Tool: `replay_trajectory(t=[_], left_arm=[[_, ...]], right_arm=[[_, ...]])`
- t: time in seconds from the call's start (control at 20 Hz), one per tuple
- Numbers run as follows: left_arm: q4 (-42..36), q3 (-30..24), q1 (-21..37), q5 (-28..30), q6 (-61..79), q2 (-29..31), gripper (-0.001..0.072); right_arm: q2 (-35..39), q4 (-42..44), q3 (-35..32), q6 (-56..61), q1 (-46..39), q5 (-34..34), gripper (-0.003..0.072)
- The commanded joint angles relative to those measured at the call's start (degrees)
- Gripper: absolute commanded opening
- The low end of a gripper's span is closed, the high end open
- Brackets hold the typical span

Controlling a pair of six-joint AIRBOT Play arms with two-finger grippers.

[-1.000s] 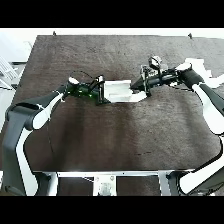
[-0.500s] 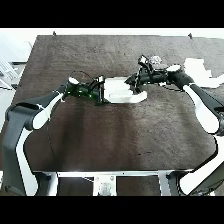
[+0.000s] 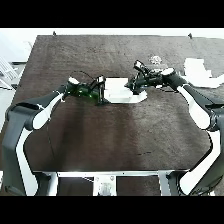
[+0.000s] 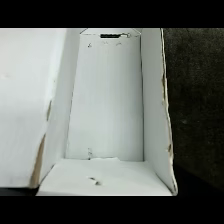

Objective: Fold the box and place the chain.

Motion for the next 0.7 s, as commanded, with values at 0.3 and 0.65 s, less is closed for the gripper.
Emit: replay_trajectory(t=[0.3, 0.65], left_arm=[[0.1, 0.0, 0.0, 0.3, 0.1, 0.0, 0.042], [0.0, 0.0, 0.0, 0.3, 0.1, 0.0, 0.042]], right_arm=[[8.1, -2.3, 1.9, -0.3, -0.7, 2.7, 0.001], [14.9, -17.0, -4.1, -0.1, -4.5, 9.1, 0.0617]])
